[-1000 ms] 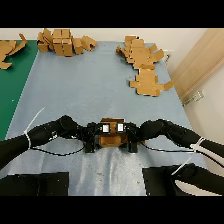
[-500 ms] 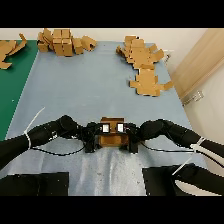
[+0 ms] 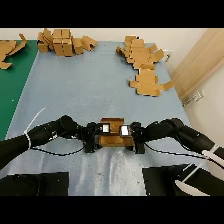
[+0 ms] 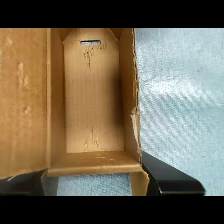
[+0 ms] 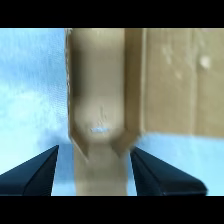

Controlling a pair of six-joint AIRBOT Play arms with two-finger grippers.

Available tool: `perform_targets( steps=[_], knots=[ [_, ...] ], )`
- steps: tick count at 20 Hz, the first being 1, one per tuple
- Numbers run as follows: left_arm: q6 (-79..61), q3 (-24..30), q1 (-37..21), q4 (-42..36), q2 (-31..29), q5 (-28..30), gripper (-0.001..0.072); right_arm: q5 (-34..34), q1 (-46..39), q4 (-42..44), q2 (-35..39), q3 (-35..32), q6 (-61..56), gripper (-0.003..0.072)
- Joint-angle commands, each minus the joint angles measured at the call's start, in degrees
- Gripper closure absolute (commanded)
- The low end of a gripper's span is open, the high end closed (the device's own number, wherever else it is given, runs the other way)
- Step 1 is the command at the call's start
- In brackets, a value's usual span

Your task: Fold the box.

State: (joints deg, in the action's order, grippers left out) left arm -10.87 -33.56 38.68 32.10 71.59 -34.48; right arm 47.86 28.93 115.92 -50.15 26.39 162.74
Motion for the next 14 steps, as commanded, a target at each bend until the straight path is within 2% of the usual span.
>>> perform_targets(
  steps=[1,3,5,9,11,14],
  knots=[
    [0.0,-0.1,0.0,0.0,0.0,-0.1,0.0242,7.5,0.0,-8.5,7.8,0.1,-10.7,-0.0025],
    [0.0,-0.1,0.0,0.0,0.0,-0.1,0.0242,11.9,0.0,-8.1,12.9,0.1,-15.6,-0.002],
    [0.0,-0.1,0.0,0.0,0.0,-0.1,0.0243,13.1,0.0,-5.0,17.4,0.1,-20.3,-0.0019],
    [-0.1,-0.1,0.0,0.0,0.0,-0.1,0.0243,15.6,0.0,12.0,22.5,0.0,-32.9,0.0],
    [0.0,-0.1,0.0,0.0,0.0,-0.1,0.0242,14.9,0.0,11.9,23.1,-0.2,-47.3,0.0077],
    [-0.1,-0.1,0.0,0.0,0.0,-0.1,0.0242,12.4,0.0,10.7,22.6,-1.0,-67.6,0.0078]
  ],
)
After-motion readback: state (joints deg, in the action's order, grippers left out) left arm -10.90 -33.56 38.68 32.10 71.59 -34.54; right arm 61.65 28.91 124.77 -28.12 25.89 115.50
